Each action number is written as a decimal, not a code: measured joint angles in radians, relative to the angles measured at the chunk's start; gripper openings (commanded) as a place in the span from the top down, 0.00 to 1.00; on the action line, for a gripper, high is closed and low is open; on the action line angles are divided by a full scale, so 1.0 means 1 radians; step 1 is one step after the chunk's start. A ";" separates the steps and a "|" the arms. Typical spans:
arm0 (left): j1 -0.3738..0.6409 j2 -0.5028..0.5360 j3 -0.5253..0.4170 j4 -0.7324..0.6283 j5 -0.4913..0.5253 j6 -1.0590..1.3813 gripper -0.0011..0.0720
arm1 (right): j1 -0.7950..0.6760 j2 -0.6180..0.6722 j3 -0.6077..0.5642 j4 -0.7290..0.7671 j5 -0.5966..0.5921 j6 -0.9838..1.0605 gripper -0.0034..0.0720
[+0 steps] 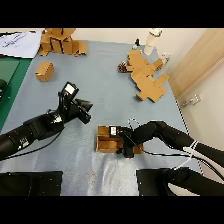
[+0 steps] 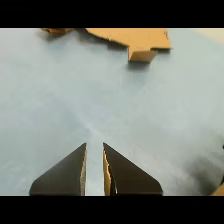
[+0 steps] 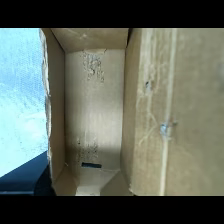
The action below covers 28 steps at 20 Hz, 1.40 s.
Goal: Fold the box.
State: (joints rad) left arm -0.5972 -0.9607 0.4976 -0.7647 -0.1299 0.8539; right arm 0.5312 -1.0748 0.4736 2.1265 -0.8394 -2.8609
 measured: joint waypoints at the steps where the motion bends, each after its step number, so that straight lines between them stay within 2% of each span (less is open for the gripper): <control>1: 0.017 -0.002 0.016 0.011 -0.018 -0.014 0.76 | 0.000 0.000 0.000 0.000 0.000 0.000 0.51; 5: 0.092 -0.006 0.055 0.047 -0.121 -0.119 0.76 | 0.000 0.000 0.000 0.000 0.000 0.000 0.50; 7: 0.156 -0.007 0.065 0.120 -0.236 -0.224 0.76 | 0.000 0.000 0.000 0.000 0.000 0.000 0.50; 8: 0.197 -0.010 0.071 0.194 -0.304 -0.301 0.76 | 0.000 0.000 0.000 0.000 0.000 0.000 0.51; 10: 0.298 -0.024 0.092 0.426 -0.478 -0.491 0.76 | 0.000 0.000 0.000 0.000 0.000 0.000 0.51; 12: 0.393 -0.055 0.116 0.652 -0.601 -0.621 0.76 | 0.000 0.000 0.000 0.000 0.000 0.000 0.50; 16: 0.490 -0.114 0.144 0.849 -0.692 -0.702 0.76 | 0.000 0.000 0.000 0.000 -0.002 0.000 0.50; 20: 0.491 -0.142 0.152 0.943 -0.735 -0.678 0.73 | 0.000 0.000 0.000 0.000 -0.004 0.000 0.50; 21: 0.476 -0.145 0.153 0.979 -0.752 -0.642 0.54 | 0.000 0.000 0.000 0.000 -0.005 0.000 0.50; 22: 0.455 -0.146 0.153 1.023 -0.767 -0.609 0.18 | 0.000 0.000 0.000 0.000 -0.005 0.000 0.50; 23: 0.433 -0.148 0.151 1.064 -0.775 -0.587 0.02 | 0.000 0.000 0.000 0.001 -0.005 0.000 0.51; 28: 0.287 -0.152 0.090 1.266 -0.780 -0.529 0.02 | 0.000 0.000 0.000 0.000 -0.006 0.000 0.50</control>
State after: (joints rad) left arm -0.3099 -1.1130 0.5877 0.5011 -0.9100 0.3244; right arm 0.5308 -1.0748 0.4740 2.1269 -0.8452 -2.8613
